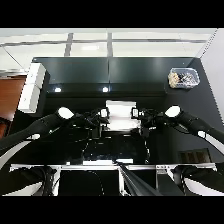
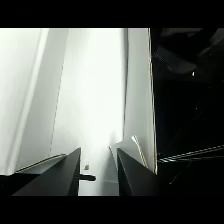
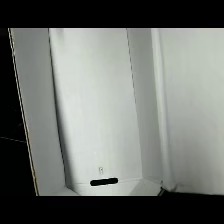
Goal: Fold the box and place the chain.
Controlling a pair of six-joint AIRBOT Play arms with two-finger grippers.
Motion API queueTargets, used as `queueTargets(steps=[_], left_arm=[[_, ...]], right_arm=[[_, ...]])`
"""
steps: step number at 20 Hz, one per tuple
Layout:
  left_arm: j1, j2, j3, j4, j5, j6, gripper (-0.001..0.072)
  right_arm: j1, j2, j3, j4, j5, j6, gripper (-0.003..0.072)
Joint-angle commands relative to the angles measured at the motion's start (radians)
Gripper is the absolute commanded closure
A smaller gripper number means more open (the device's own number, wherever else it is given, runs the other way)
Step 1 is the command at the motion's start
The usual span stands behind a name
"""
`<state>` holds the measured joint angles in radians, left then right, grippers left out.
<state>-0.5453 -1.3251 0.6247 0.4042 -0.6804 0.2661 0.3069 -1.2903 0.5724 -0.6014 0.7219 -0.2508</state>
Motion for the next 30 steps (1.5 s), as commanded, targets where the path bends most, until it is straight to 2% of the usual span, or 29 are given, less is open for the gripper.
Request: queueTargets(steps=[1, 2, 3, 4, 5, 8, 10, 11, 16, 20, 24, 27, 30], left_arm=[[0.0, -0.001, 0.001, 0.003, 0.001, -0.001, 0.0399], [0.0, -0.001, 0.001, 0.003, 0.001, -0.004, 0.0485], [0.0, -0.001, 0.0, 0.006, 0.001, -0.004, 0.0505], [0.0, -0.001, 0.0, 0.006, 0.001, -0.004, 0.038], [0.0, -0.001, 0.0, 0.005, 0.001, -0.005, 0.0329], [0.0, -0.001, 0.0, 0.005, 0.001, -0.005, 0.0346], [0.0, -0.001, 0.0, 0.006, 0.002, -0.008, 0.0619], [0.0, -0.001, 0.0, 0.006, 0.001, -0.008, 0.0681], [0.024, 0.043, 0.0, 0.007, 0.0, -0.038, 0.0685], [0.105, 0.163, 0.0, 0.013, -0.013, -0.205, 0.0686], [0.218, 0.304, 0.0, 0.147, -0.032, -0.519, 0.0685], [0.327, 0.378, 0.0, 0.274, -0.165, -0.684, 0.0686], [0.42, 0.387, -0.006, 0.287, -0.323, -0.886, 0.0686]], right_arm=[[0.001, -0.001, 0.0, 0.0, 0.0, 0.0, 0.0508], [0.001, -0.001, 0.0, 0.0, 0.0, 0.0, 0.0508], [0.001, -0.001, 0.0, 0.0, 0.0, 0.0, 0.0508], [0.001, -0.001, 0.0, 0.0, 0.0, 0.0, 0.0508], [0.001, -0.001, 0.0, 0.0, 0.0, 0.0, 0.0508], [0.001, -0.001, 0.0, 0.0, 0.0, 0.0, 0.0508], [0.001, -0.001, 0.0, 0.001, 0.0, 0.0, 0.0508], [0.001, -0.001, 0.0, 0.0, 0.0, 0.0, 0.0508], [0.001, -0.001, 0.0, 0.0, 0.0, 0.0, 0.0508], [0.001, -0.001, 0.0, 0.0, 0.0, 0.0, 0.0508], [0.001, -0.001, 0.0, 0.001, 0.0, 0.0, 0.0508], [0.001, -0.001, 0.0, 0.0, 0.0, 0.0, 0.0508], [0.001, -0.001, 0.0, 0.001, 0.0, 0.0, 0.0508]])
